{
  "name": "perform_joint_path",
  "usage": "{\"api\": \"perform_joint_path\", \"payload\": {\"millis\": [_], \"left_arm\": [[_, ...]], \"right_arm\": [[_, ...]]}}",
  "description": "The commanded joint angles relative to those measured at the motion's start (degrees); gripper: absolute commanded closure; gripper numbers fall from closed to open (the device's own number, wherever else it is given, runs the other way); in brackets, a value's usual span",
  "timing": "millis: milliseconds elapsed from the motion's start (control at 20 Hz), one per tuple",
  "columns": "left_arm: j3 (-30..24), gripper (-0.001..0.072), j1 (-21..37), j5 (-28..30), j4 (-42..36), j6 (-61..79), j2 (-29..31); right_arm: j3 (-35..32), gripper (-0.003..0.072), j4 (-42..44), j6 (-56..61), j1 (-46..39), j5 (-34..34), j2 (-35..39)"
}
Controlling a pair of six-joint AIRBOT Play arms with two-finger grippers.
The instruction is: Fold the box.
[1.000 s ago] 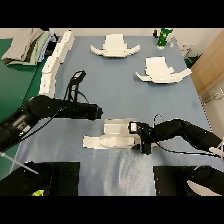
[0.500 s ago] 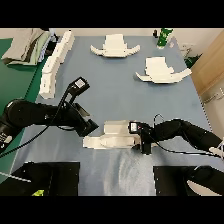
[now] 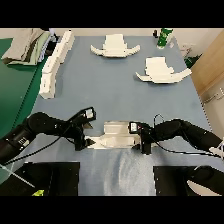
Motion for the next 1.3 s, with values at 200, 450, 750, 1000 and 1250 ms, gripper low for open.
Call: {"api": "perform_joint_path", "payload": {"millis": [200, 450, 750, 1000, 1250], "left_arm": [[-3.89, 0.0025, -5.18, 12.39, -8.44, 13.22, -10.03], [-3.91, 0.0363, -7.89, 14.16, -9.86, 13.64, -11.74], [-3.89, 0.0613, -10.75, 17.88, -17.35, 17.90, -12.00], [-3.89, 0.0613, -11.28, 17.51, -20.57, 17.94, -14.05], [-3.91, 0.0170, -11.76, 18.29, -23.87, 20.04, -15.13]], "right_arm": [[0.00, 0.0164, 0.02, 0.00, 0.02, 0.00, 0.04], [0.00, 0.0164, 0.02, 0.00, 0.02, 0.02, 0.04], [0.00, 0.0164, 0.02, 0.00, 0.02, 0.00, 0.04], [0.00, 0.0164, 0.02, 0.00, 0.02, 0.00, 0.04], [-0.02, 0.0164, 0.02, 0.00, 0.02, 0.00, 0.04]]}}
